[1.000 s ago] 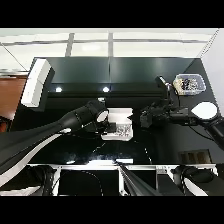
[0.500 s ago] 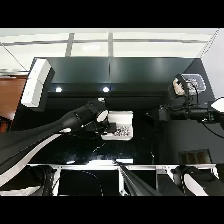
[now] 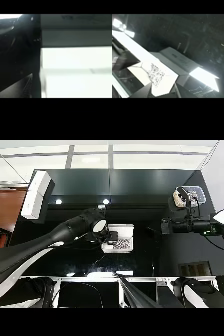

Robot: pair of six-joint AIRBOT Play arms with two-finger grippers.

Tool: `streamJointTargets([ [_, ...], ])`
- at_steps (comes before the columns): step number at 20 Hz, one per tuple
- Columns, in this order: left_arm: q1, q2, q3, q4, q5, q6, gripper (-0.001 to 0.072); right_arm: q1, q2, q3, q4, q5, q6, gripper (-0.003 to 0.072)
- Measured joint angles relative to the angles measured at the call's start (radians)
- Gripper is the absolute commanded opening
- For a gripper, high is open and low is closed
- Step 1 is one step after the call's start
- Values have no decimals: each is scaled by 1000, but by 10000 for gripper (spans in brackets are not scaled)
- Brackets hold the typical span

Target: Fold the box and place the chain.

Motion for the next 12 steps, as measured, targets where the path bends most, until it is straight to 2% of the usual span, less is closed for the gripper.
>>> streamJointTargets([
  [4, 18, 145, -35, 52, -125, 161, 494, -5, 0, 0, -5, -2, 0, 348],
  [7, 109, 312, -151, 93, -145, 238, 494, -19, 0, 0, -10, -12, 23, 348],
  [8, 168, 376, -212, 92, -132, 257, 494, -23, 0, 0, -11, -16, 35, 348],
  [10, 318, 492, -349, 19, -37, 320, 494, -29, 0, 0, -11, -24, 61, 348],
  [12, 483, 567, -487, -196, 84, 499, 493, -31, 0, 0, -12, -32, 87, 348],
])
